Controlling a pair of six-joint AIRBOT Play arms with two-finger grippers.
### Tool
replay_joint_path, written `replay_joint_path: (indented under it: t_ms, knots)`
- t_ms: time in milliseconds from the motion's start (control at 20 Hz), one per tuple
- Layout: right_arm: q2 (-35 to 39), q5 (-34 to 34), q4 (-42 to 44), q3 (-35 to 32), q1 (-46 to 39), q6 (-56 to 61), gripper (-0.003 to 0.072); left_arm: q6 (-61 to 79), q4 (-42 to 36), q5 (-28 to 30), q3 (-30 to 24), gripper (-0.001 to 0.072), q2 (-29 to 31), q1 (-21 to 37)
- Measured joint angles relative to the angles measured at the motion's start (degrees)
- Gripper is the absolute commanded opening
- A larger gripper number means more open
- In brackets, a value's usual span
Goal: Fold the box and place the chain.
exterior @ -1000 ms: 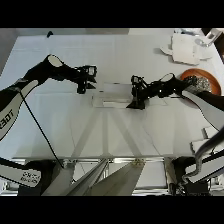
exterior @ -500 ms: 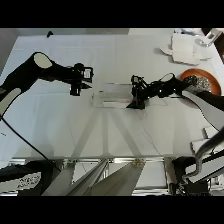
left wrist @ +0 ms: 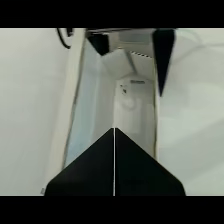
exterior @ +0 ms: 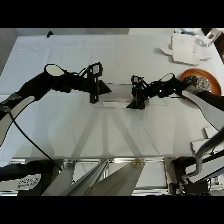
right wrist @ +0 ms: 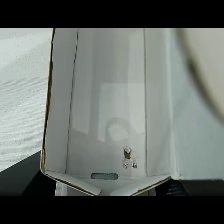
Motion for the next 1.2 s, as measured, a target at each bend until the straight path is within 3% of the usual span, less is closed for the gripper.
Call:
replay_joint_path:
  t_ms: [350, 600, 1000, 1200]
  knots:
    - [0.0, 0.0, 0.0, 0.0, 0.0, 0.0, 0.0571, -4.6, -16.0, 19.4, -0.2, 0.0012, -5.4, -1.3]
    - [0.0, 0.0, 0.0, 0.0, 0.0, 0.0, 0.0571, -9.1, -18.7, 24.5, -0.2, 0.0008, -7.9, -1.4]
    - [0.0, 0.1, 0.0, 0.0, 0.0, 0.0, 0.0571, -25.7, -1.1, 24.7, -0.1, 0.001, -9.4, -1.4]
    - [0.0, 0.1, 0.0, 0.0, 0.0, 0.0, 0.0571, -28.4, 3.7, 22.9, 0.6, 0.001, -7.6, -0.9]
